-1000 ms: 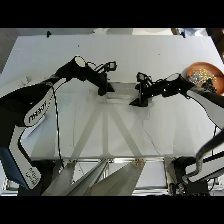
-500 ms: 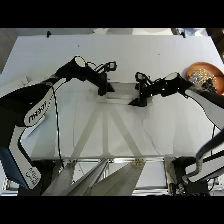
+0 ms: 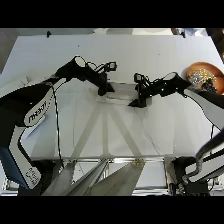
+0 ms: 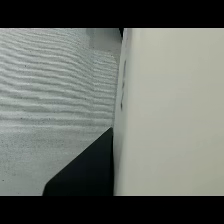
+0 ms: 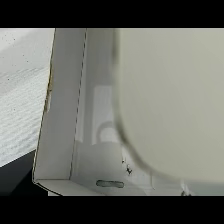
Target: Fold the box and place the chain.
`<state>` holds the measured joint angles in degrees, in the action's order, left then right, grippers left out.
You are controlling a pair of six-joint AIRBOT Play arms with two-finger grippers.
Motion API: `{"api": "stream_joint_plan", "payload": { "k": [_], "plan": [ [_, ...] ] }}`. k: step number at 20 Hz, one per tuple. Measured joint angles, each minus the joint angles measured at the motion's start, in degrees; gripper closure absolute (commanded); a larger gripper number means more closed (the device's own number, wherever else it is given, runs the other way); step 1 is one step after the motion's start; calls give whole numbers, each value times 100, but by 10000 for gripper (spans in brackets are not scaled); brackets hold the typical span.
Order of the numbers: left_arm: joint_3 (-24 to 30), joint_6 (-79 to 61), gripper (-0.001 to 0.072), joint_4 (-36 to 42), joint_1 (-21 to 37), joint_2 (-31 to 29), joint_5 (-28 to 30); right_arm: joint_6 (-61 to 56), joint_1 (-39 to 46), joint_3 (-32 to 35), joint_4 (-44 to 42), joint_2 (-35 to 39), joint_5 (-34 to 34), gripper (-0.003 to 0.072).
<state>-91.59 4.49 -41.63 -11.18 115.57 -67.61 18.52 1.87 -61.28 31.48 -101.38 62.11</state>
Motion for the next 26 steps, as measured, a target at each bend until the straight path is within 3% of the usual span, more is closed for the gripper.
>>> {"api": "stream_joint_plan", "payload": {
  "k": [6, 10, 26],
  "plan": [
    [0, 0, 700, 2, 0, 0, 2, -9, -2, 0, 11, 0, -4, 15],
    [0, 0, 700, 2, 0, 0, 0, -24, -2, 0, 4, -2, -57, 188],
    [0, 2, 700, 4, 0, 0, 2, -11, -2, -2, 20, -2, -22, 186]
  ]
}}
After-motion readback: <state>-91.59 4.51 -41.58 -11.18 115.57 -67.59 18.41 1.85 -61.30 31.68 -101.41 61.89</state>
